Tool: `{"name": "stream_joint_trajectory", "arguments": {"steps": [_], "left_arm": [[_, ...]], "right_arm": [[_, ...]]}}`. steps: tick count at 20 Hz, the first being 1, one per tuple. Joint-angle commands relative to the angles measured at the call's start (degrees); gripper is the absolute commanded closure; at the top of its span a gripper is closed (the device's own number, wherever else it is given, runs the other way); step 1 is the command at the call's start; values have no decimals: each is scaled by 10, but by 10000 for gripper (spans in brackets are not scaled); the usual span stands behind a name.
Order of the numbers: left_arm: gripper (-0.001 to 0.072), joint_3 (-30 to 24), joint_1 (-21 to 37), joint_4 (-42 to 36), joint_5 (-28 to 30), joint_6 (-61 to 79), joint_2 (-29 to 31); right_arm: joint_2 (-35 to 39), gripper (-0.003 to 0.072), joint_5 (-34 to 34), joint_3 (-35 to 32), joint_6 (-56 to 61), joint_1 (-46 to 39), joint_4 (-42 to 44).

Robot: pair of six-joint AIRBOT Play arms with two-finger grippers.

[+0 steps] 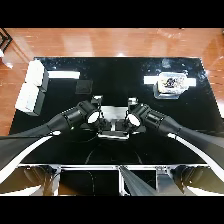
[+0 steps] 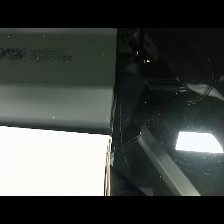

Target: Fold the box and place the chain.

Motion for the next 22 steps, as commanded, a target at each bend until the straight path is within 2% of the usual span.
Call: {"name": "stream_joint_trajectory", "arguments": {"steps": [1, 2, 4, 6, 10, 14, 17, 19, 22], "left_arm": [[686, 0, 0, 0, -1, 0, 0], [687, 0, 0, 0, -1, 0, 0], [686, 0, 0, 0, -2, 0, 0], [687, 0, 0, 0, -2, 0, 0], [687, 0, 0, -1, -2, 0, 0], [687, 0, 0, -2, -2, 0, 0], [687, 0, 0, -2, -3, 0, 0], [687, 0, 0, -2, -7, 0, 0], [687, 0, 0, -2, -14, -1, 0]], "right_arm": [[0, 391, -5, 1, 0, 0, 1], [1, 297, 1, 1, -4, 0, 1], [5, 294, 21, 1, -36, 0, 1], [13, 181, 49, 5, -74, 0, 1], [95, 182, 65, 7, -134, -5, -7], [207, 182, 108, 7, -136, -41, -79], [270, 183, 124, 7, -136, -101, -176], [278, 183, 120, 7, -137, -159, -237], [268, 180, 50, 7, -158, -272, -242]]}}
